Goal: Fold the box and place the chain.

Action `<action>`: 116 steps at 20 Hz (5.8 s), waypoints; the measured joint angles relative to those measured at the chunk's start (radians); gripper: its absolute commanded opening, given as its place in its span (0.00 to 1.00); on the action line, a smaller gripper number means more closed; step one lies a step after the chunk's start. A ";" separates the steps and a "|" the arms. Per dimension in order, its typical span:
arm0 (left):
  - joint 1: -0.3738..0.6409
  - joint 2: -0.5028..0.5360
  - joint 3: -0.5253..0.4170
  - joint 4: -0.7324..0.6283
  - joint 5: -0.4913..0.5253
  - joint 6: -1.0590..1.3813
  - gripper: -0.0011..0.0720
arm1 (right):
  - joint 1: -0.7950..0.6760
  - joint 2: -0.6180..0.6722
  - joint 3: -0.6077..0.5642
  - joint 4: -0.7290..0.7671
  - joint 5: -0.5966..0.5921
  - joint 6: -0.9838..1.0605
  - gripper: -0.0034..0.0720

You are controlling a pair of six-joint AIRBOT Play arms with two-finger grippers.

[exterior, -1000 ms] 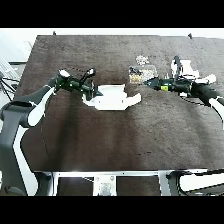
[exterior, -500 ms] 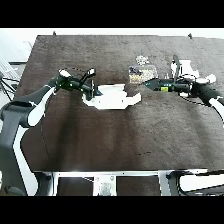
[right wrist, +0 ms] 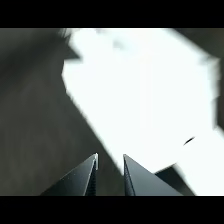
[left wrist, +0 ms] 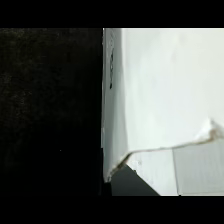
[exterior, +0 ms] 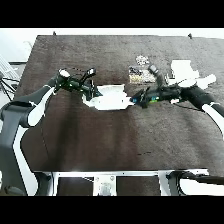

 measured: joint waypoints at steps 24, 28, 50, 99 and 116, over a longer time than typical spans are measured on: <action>0.000 0.000 -0.001 -0.010 -0.008 -0.003 0.04 | 0.205 -0.064 -0.048 -0.149 -0.412 -0.416 0.85; 0.000 0.000 -0.001 -0.012 -0.008 -0.003 0.04 | 0.207 -0.086 -0.048 -0.127 -0.467 -0.457 0.85; 0.000 -0.001 -0.001 -0.021 -0.007 -0.004 0.04 | 0.118 -0.142 0.063 0.042 -0.460 -0.584 0.85; -0.001 -0.001 -0.001 -0.022 0.026 0.000 0.04 | 0.033 -0.546 0.437 0.085 0.072 -0.687 0.85; 0.000 -0.001 -0.001 -0.021 0.027 0.000 0.04 | 0.048 -0.592 0.507 0.084 0.112 -0.705 0.81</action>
